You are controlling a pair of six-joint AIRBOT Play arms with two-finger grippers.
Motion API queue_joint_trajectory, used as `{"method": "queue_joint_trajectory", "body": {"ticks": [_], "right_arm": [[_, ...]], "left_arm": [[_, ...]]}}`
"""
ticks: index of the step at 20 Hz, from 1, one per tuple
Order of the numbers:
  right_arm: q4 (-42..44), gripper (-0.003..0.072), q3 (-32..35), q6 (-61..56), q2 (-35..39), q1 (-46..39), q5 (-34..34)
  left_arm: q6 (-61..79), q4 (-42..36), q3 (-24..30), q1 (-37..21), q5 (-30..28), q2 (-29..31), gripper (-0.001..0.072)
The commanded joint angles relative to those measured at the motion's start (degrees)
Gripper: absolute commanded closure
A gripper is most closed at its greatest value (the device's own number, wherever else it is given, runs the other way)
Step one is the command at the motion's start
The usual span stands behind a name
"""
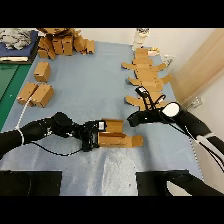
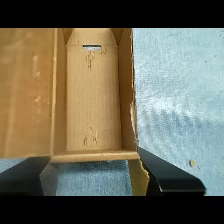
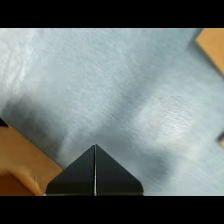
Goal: Fold the box.
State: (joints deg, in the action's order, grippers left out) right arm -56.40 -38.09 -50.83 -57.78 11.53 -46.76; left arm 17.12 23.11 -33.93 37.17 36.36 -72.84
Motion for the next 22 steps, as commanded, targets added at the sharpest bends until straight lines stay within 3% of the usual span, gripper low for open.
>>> {"method": "queue_joint_trajectory", "body": {"ticks": [1,5,8,10,12,20,22], "right_arm": [[-6.34,0.0653,1.9,4.63,7.37,-0.13,-5.9],[-6.19,0.0641,14.82,11.04,17.25,6.91,-8.72],[-9.6,0.0218,21.35,16.41,22.86,13.44,-4.09],[-10.91,0.0197,21.73,16.44,23.32,15.15,1.11],[-11.34,0.0095,21.73,16.63,21.88,15.37,7.1],[-10.49,0.0102,21.22,19.28,16.2,15.39,11.85],[-8.39,0.0153,21.24,22.49,16.17,15.39,12.09]], "left_arm": [[-0.02,0.07,-0.04,0.0,0.22,-0.02,0.0187],[-0.02,0.07,-0.04,0.0,0.2,-0.02,0.0187],[-0.02,0.07,-0.04,0.0,0.22,-0.02,0.0187],[-0.02,0.07,-0.04,0.0,0.2,-0.02,0.0187],[-0.02,0.07,-0.04,-0.02,0.2,-0.02,0.0187],[-0.02,0.07,-0.04,0.0,0.22,-0.02,0.0187],[-0.02,0.07,-0.04,0.0,0.24,-0.02,0.0187]]}}
